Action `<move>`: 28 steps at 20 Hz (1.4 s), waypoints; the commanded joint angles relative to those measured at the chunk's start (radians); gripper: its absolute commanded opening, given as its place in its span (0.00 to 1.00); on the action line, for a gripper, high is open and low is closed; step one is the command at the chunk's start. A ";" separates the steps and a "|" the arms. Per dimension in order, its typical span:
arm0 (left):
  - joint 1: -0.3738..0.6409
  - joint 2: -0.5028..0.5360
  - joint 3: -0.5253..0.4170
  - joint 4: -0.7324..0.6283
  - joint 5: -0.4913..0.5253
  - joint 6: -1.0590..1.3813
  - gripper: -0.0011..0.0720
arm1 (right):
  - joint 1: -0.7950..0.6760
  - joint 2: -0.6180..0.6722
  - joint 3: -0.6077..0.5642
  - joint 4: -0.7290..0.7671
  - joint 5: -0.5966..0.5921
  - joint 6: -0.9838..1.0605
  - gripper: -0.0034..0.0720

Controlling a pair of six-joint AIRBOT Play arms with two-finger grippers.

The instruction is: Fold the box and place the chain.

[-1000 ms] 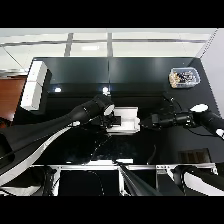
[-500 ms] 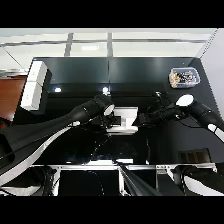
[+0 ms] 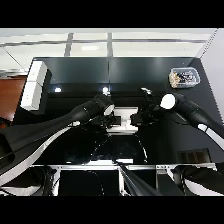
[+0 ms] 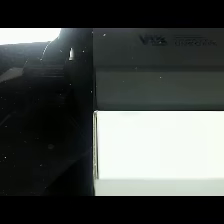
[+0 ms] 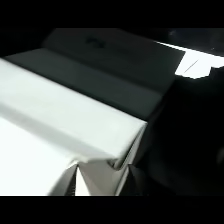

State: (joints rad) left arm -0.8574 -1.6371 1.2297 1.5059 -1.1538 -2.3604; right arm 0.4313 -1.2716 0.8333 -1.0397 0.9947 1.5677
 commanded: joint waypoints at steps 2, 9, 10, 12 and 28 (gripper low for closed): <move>0.000 0.000 0.000 0.000 0.000 0.000 0.05 | 0.095 -0.045 0.080 -0.176 0.032 0.217 0.48; 0.000 0.000 0.000 0.000 0.000 0.000 0.05 | 0.178 -0.115 0.139 -0.362 0.130 0.468 0.48; 0.000 0.000 0.000 0.000 0.000 0.000 0.05 | 0.178 -0.121 0.139 -0.364 0.130 0.484 0.48; 0.000 0.000 0.000 0.000 0.000 0.000 0.05 | 0.180 -0.131 0.139 -0.368 0.127 0.497 0.48; 0.000 0.000 0.000 0.000 -0.004 0.000 0.05 | 0.209 -0.148 0.140 -0.375 0.104 0.504 0.31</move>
State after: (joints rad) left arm -0.8577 -1.6371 1.2297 1.5066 -1.1561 -2.3543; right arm 0.6392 -1.4220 0.9714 -1.4197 1.1011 2.0647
